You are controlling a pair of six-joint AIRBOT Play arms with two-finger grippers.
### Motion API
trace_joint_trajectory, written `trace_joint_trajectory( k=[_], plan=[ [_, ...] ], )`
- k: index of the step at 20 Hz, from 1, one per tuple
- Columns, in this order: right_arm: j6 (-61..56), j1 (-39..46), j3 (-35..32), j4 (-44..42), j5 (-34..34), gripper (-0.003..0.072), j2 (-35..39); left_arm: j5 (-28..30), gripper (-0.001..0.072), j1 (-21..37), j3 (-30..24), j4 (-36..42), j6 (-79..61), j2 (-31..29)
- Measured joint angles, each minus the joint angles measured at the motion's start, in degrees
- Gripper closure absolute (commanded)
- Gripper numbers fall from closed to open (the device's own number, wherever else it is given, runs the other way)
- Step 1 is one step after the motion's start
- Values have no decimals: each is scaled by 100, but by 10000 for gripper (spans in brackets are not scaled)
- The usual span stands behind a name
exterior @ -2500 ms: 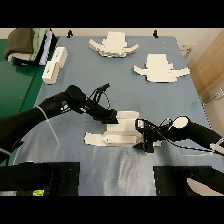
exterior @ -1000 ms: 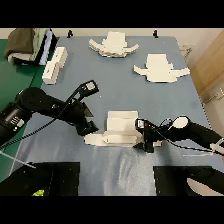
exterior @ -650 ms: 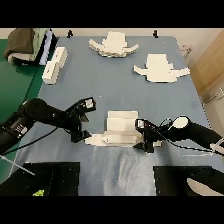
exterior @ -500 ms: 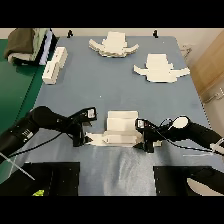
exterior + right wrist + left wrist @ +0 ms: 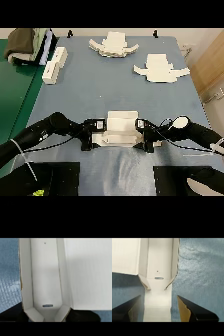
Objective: Fold the box.
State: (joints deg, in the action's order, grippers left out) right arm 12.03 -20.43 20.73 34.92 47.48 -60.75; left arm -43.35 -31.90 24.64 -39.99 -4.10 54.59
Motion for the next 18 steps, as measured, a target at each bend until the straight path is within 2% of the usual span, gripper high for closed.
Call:
trace_joint_trajectory(
  k=[1, 2, 3, 5, 6, 7, 11, 13, 18],
  plan=[
    [0, 0, 0, -2, 2, 136, 0, 85, 26, -59, 0, 153, -142, 70],
    [0, 0, 0, -2, 2, 136, 0, 175, 148, -118, -2, 282, -260, 131],
    [0, 0, 0, 0, 2, 136, 0, 256, 240, -160, -4, 374, -354, 177],
    [0, 0, 0, 0, 2, 136, 0, 374, 244, -214, -4, 503, -470, 249],
    [0, 0, 0, -2, 2, 136, 0, 417, 284, -236, -4, 553, -503, 271],
    [-2, 0, 0, -2, 0, 136, 0, 442, 431, -249, -7, 584, -522, 289],
    [-2, 0, 0, -2, 2, 136, 0, 509, 433, -358, -4, 719, -660, 319],
    [0, 0, 0, -2, 2, 136, 0, 520, 492, -435, -4, 879, -804, 321],
    [0, 0, 0, -2, 2, 136, 0, 623, 492, -538, -7, 1228, -994, 407]
  ],
)
